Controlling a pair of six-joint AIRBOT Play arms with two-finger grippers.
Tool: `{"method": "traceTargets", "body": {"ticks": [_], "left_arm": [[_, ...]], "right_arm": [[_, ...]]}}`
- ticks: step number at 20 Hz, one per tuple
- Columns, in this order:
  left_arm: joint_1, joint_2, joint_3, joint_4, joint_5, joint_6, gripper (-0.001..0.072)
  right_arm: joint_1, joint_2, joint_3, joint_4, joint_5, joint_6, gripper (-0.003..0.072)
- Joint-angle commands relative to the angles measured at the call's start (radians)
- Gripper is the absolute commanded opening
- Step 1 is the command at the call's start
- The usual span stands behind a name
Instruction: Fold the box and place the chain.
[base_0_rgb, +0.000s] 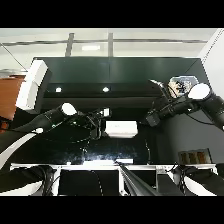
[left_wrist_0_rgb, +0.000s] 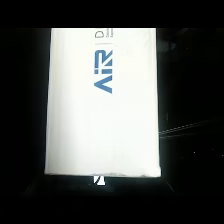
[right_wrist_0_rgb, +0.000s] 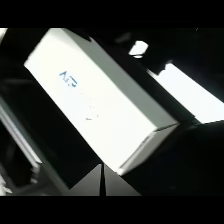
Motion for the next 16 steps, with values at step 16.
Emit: {"method": "traceTargets", "body": {"ticks": [16], "left_arm": [[-0.001,-0.001,0.000,0.000,0.002,0.001,0.0478]], "right_arm": [[0.147,-0.192,-0.179,0.355,-0.297,0.142,0.0020]]}}
